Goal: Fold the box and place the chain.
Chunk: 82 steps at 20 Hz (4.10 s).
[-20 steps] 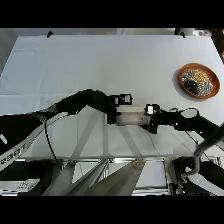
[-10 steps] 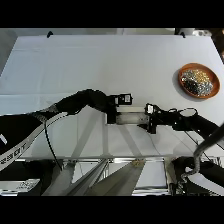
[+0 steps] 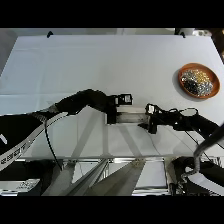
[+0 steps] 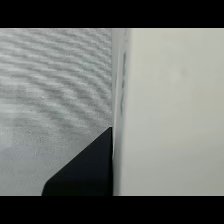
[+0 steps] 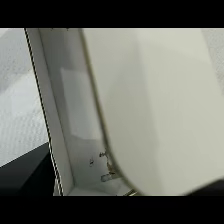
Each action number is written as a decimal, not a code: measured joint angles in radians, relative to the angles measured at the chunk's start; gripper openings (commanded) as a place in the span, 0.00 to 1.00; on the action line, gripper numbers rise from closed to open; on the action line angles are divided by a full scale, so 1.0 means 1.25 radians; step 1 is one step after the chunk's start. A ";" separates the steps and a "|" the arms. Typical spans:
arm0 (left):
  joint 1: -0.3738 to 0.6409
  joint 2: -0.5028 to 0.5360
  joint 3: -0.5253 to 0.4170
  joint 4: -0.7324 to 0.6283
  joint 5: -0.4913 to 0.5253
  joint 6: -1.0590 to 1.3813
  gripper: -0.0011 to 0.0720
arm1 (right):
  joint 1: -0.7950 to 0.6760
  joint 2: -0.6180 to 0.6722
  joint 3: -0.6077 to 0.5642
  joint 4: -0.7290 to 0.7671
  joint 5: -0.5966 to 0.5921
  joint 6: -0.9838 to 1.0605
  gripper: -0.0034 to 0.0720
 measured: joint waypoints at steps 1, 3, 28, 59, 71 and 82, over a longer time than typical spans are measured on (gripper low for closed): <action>0.000 0.000 0.000 0.000 0.000 0.000 0.03 | 0.000 0.000 0.000 -0.001 0.000 -0.002 0.57; 0.000 0.000 0.000 0.000 0.000 0.000 0.03 | 0.000 0.000 0.000 -0.003 -0.002 -0.005 0.57; 0.000 0.000 0.000 0.000 0.000 0.000 0.03 | 0.000 0.000 0.001 -0.035 -0.020 -0.009 0.53; 0.000 0.000 0.000 0.068 0.017 0.002 0.35 | 0.000 0.000 0.001 -0.035 -0.021 -0.009 0.53; 0.002 0.143 0.000 0.132 0.021 -0.059 0.80 | 0.000 0.000 0.000 -0.036 -0.021 -0.009 0.53; -0.004 0.389 0.000 0.287 0.262 -0.308 0.03 | 0.000 0.000 0.000 -0.035 -0.021 -0.009 0.53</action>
